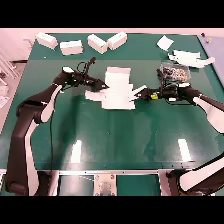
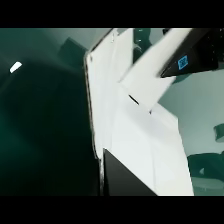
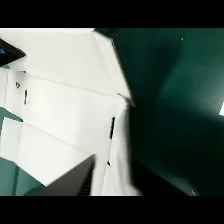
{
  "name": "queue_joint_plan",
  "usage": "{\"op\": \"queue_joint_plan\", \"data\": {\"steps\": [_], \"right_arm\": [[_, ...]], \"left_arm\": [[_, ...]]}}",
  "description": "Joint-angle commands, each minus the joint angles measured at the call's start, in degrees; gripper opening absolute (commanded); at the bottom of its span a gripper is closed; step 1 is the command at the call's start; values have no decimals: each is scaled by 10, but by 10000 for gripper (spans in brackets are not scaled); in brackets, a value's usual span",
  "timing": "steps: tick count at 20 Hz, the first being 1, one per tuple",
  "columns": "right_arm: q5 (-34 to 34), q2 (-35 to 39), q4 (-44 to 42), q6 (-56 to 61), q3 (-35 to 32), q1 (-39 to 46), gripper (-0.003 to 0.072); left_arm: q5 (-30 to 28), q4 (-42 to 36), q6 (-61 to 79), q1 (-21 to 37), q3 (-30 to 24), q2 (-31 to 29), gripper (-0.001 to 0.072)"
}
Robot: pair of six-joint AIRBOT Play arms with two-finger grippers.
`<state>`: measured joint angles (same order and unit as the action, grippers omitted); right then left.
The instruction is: Fold the box and place the chain.
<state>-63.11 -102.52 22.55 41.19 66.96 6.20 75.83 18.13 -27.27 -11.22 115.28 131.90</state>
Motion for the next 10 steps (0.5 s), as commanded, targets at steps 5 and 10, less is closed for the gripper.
{"op": "queue_joint_plan", "data": {"steps": [5, 10], "right_arm": [[-37, 1, -110, -77, 0, 57, 436], [-49, 1, -141, -101, 0, 92, 436]], "left_arm": [[83, -41, 280, 15, -35, 0, 19], [93, -58, 354, 19, -40, 0, 17]]}}
